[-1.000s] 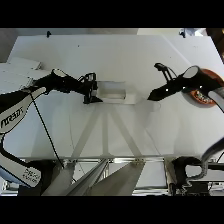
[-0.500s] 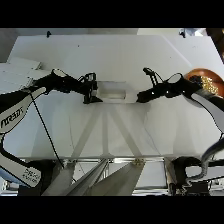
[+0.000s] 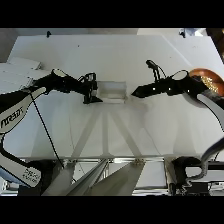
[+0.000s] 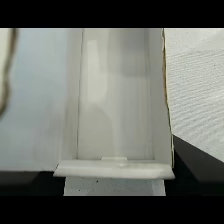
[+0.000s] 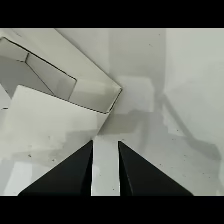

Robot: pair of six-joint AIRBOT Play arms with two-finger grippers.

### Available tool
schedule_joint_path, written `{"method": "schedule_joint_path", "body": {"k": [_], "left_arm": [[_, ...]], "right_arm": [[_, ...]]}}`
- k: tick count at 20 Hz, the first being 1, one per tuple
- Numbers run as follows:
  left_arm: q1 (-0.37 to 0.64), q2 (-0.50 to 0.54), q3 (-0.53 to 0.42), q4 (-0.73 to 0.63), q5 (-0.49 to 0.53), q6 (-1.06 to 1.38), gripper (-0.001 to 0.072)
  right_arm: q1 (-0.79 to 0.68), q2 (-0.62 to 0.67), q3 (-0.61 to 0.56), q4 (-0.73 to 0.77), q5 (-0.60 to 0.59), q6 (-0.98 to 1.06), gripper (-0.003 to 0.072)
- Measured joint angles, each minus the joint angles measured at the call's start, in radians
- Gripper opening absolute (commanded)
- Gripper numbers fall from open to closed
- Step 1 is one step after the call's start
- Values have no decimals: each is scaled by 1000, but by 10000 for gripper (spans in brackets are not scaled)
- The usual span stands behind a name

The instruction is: Fold the box and place the chain.

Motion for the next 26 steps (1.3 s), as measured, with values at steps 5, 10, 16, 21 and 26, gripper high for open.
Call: {"method": "schedule_joint_path", "body": {"k": [5, 10, 16, 21, 26], "left_arm": [[0, 0, 0, 0, 0, 0, 413], [0, 0, 0, 0, 0, 0, 413], [0, 0, 0, 0, 0, 0, 413], [0, 0, 0, 0, 0, 0, 413], [0, 0, 0, 0, 0, 0, 413]], "right_arm": [[16, 10, 0, 35, 5, -34, 233], [22, 12, 0, 71, -2, -64, 444], [51, 12, 0, 21, -64, -2, 481], [69, 12, 0, 9, -84, 67, 516], [73, 12, 0, 62, -64, 85, 456]]}}
